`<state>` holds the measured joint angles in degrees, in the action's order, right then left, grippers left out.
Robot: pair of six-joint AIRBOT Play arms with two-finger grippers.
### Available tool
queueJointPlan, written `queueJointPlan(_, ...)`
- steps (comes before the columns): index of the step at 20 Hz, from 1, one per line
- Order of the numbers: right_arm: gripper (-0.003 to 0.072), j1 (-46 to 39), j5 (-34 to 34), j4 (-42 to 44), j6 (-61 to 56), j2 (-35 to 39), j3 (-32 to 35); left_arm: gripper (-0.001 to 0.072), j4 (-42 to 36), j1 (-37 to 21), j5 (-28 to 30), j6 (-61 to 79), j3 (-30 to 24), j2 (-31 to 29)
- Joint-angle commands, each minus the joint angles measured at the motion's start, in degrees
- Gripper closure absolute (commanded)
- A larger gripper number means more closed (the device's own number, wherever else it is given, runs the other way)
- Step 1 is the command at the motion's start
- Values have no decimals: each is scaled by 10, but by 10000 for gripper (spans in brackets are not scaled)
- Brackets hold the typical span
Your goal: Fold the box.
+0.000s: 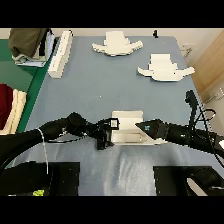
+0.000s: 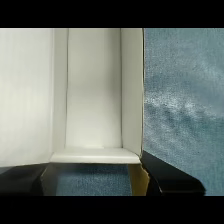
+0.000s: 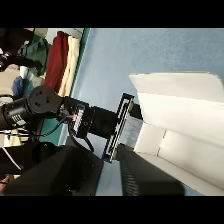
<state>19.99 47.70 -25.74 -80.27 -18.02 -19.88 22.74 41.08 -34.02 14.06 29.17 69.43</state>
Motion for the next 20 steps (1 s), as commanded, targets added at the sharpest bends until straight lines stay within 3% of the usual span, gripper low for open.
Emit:
queueJointPlan(1,291,0,-9,0,-35,-8,0,280,9,-1,1,0,0,-1)
queueJointPlan(2,405,0,-8,0,-51,-14,0,280,17,-1,1,0,0,-3)
queueJointPlan(3,585,0,-6,-1,-69,-21,0,280,20,-1,1,0,1,-5)
queueJointPlan(5,656,0,-2,-4,-85,-47,0,280,20,-1,1,0,1,-12)
queueJointPlan(10,661,1,3,-4,-81,-108,0,280,35,-1,11,-7,0,-39)
queueJointPlan(20,661,0,2,-33,-75,-111,0,280,47,-1,10,-36,-7,-36)
